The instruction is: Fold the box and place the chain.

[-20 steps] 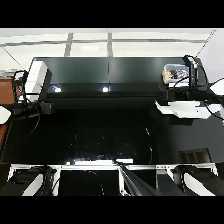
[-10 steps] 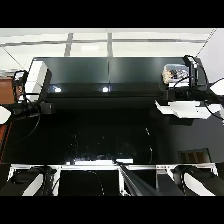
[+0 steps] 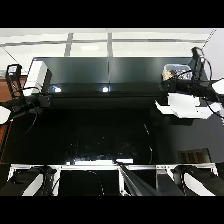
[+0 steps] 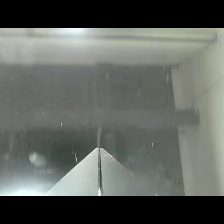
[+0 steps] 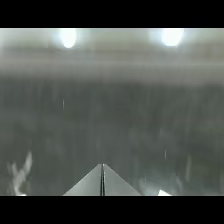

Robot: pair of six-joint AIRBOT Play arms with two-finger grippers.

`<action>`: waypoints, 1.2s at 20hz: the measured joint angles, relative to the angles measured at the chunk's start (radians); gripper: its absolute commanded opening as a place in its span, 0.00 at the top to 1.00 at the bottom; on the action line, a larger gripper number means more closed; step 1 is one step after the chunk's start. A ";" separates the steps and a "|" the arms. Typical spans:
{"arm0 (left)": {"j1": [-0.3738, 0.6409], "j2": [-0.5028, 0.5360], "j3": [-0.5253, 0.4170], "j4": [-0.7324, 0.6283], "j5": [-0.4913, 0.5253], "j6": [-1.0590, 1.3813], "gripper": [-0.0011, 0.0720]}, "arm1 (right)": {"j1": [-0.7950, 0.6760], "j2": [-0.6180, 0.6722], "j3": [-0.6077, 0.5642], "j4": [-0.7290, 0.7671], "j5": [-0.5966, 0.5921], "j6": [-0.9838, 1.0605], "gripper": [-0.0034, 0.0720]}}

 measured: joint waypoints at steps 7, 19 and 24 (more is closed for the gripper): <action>-0.008 -0.024 0.003 -0.011 0.237 -0.001 0.02 | 0.000 0.000 0.000 0.193 -0.269 0.000 0.93; -0.105 -0.424 0.295 -0.019 -0.082 -0.027 0.02 | -0.345 -0.103 0.102 -0.220 -0.181 0.220 0.00; -0.109 -0.474 0.333 -0.024 -0.143 -0.068 0.02 | -0.758 -0.340 0.367 -0.366 0.199 0.269 0.00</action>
